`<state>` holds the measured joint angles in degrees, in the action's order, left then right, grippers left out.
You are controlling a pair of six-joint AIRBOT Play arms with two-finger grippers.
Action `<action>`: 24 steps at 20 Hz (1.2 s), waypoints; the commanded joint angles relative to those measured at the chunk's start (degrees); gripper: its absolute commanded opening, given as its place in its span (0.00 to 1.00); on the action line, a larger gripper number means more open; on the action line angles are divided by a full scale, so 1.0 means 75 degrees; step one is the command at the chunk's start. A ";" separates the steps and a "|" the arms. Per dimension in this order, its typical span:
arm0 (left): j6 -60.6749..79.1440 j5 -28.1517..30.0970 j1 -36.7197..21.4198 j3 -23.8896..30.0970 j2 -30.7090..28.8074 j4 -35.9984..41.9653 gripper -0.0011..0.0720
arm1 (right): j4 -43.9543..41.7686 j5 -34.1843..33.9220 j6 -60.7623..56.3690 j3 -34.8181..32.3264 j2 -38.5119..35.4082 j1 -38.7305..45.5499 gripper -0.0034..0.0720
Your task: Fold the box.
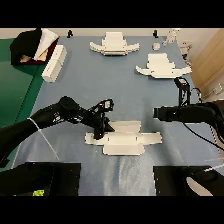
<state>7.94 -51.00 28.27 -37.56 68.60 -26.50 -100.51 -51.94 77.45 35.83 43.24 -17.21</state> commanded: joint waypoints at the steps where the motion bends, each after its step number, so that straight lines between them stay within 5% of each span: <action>1: 0.0015 0.0213 0.0026 -0.0006 0.0050 -0.0044 0.03 | -0.0009 -0.0082 -0.0003 0.0006 0.0000 -0.0006 0.05; 7: 0.0012 0.0184 0.0029 -0.0006 0.0050 -0.0044 0.03 | -0.0571 -0.0557 0.0443 0.0006 -0.0006 -0.0006 0.04; 11: 0.0012 0.0184 0.0029 -0.0006 0.0050 -0.0044 0.03 | -0.1113 -0.1982 0.1137 0.0003 -0.0277 -0.0370 0.04; 15: 0.0012 0.0184 0.0029 -0.0006 0.0050 -0.0044 0.03 | -0.1049 -0.2567 0.0650 -0.0268 -0.1160 -0.1871 0.04; 18: 0.0012 0.0184 0.0029 -0.0006 0.0050 -0.0044 0.03 | -0.0796 -0.1891 0.0965 -0.0842 -0.1909 -0.3993 0.05; 19: 0.0015 0.0184 0.0029 -0.0006 0.0050 -0.0044 0.03 | -0.0463 -0.1614 0.1614 -0.0976 -0.1955 -0.4669 0.29; 20: 0.0012 0.0187 0.0029 -0.0006 0.0050 -0.0041 0.03 | 0.0178 -0.1262 0.2046 -0.1096 -0.1865 -0.5292 0.79; 21: 0.0012 0.0187 0.0029 -0.0006 0.0050 -0.0041 0.03 | 0.0831 -0.0973 0.2180 -0.1166 -0.1670 -0.5764 0.96; 24: 0.0015 0.0181 0.0029 -0.0006 0.0050 -0.0041 0.03 | 0.1784 -0.0294 0.2282 -0.1192 -0.0586 -0.6545 0.99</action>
<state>8.03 -49.63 28.45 -37.58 68.93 -26.81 -95.37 -59.96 91.59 27.88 34.28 -58.81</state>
